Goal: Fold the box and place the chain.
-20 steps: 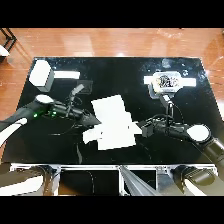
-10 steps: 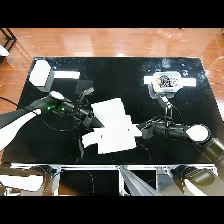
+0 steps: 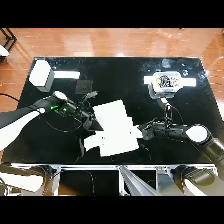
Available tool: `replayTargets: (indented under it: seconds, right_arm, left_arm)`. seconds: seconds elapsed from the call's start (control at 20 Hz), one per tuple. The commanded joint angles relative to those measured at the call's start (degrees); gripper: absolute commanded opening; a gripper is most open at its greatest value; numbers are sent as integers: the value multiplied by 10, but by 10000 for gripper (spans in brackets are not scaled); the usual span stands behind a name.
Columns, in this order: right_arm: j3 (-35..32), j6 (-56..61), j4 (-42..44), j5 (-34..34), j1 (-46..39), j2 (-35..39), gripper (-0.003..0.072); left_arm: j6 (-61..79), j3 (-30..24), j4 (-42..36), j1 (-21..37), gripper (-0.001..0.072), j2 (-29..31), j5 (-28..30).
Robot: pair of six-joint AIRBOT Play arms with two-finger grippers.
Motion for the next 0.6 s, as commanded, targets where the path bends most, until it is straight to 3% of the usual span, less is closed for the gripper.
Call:
replayTargets:
  seconds: [0.0, 0.05, 0.1, 0.15, 0.2, 0.35, 0.55]
  right_arm:
    - [0, 2, -2, 0, 0, 0, 22]
    - [0, 2, -2, 0, 0, 0, 23]
    - [0, 2, -2, 1, 0, 0, 110]
    - [0, 2, -4, 3, 0, 0, 518]
    - [1, 2, -17, 3, 0, 1, 712]
    - [51, 2, -116, 66, -26, 3, 716]
    - [191, 15, -287, 197, -113, 16, 715]
  left_arm:
    - [0, 2, 5, -11, 218, -1, 6]
    - [0, 5, 9, -8, 77, -1, 6]
    - [-1, 9, 9, -4, 19, -1, 3]
    - [-9, 12, 8, -1, 19, -1, 2]
    - [-13, 16, 7, 1, 19, -1, 1]
    - [-24, 30, 12, 4, 17, 0, -2]
    - [-58, 43, 92, -18, 14, 51, 2]
